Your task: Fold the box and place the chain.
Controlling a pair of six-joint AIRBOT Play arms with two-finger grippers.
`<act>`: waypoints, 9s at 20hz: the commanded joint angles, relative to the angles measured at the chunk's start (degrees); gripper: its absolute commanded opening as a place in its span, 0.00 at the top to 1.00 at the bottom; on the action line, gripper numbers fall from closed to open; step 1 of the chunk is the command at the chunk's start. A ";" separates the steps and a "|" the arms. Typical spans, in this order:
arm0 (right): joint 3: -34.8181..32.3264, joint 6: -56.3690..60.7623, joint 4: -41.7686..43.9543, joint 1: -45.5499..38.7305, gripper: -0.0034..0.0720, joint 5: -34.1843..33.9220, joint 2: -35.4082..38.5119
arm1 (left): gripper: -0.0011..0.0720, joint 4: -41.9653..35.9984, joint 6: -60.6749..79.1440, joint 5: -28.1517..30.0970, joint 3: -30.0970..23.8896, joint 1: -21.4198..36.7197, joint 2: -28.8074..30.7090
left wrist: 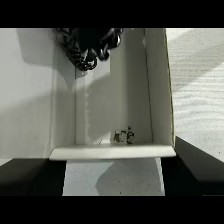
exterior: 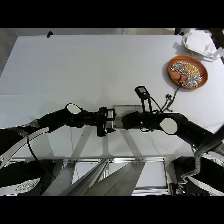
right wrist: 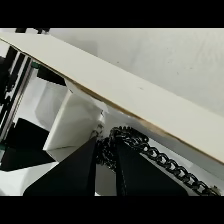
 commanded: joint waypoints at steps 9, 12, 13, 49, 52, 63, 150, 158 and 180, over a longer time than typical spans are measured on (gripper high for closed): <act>0.00 -0.02 0.02 2.05 0.60 -0.04 -2.78 | 0.87 0.00 0.02 0.02 0.04 0.00 -0.02; 0.44 0.00 0.02 2.05 0.60 1.95 -2.54 | 0.87 0.00 0.02 0.02 0.04 0.00 -0.02; 1.05 0.00 -0.02 1.84 0.60 3.85 -2.36 | 0.87 0.00 0.02 0.02 0.04 0.00 -0.02; 15.87 2.75 -40.96 -37.24 0.63 11.72 -18.73 | 0.87 0.00 0.02 0.02 0.04 0.00 -0.02; 15.85 2.78 -41.72 -37.27 0.63 12.11 -20.72 | 0.87 0.00 0.02 0.02 0.04 0.00 -0.02; 15.96 2.80 -41.77 -37.27 0.94 13.05 -20.20 | 0.87 0.00 0.02 0.04 0.04 0.02 -0.02; -8.52 -34.16 -17.44 -24.30 0.50 26.51 15.98 | 0.87 0.00 0.02 0.02 0.04 0.00 -0.02; -8.50 -28.72 -23.71 -18.45 0.51 21.46 9.14 | 0.87 0.00 0.02 0.02 0.04 0.00 -0.02; -4.57 -26.77 -23.19 -14.53 0.94 25.38 5.35 | 0.87 0.00 0.02 0.02 0.04 0.00 -0.02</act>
